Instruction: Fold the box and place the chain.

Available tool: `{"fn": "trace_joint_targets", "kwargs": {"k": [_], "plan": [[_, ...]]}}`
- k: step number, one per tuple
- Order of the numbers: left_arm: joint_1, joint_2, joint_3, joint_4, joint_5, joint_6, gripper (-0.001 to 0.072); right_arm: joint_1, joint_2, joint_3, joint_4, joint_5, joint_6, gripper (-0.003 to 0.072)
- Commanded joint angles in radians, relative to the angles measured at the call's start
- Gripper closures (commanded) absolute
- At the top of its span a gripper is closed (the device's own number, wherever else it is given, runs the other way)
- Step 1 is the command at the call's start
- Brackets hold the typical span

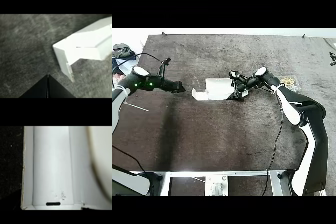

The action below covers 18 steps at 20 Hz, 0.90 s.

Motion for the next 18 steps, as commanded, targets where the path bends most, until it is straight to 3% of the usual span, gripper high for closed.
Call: {"fn": "trace_joint_targets", "kwargs": {"k": [1, 4, 9, 18], "plan": [[0.0, -0.008, -0.04, -0.037, 0.08, -0.04, 0.0699, 0.0, 0.0, 0.0, 0.0, 0.0, 0.0, 0.0408], [-0.01, -0.065, -0.04, -0.15, 0.061, -0.035, 0.0699, 0.0, 0.0, 0.0, 0.0, 0.0, 0.0, 0.0407], [-0.073, -0.159, -0.04, -0.159, 0.081, -0.036, 0.0698, 0.0, 0.0, 0.0, 0.0, 0.0, 0.0, 0.0407], [-0.123, -0.163, -0.026, -0.237, 0.072, 0.0, 0.0698, 0.0, 0.0, 0.0, 0.0, 0.0, 0.0, 0.0407]]}}
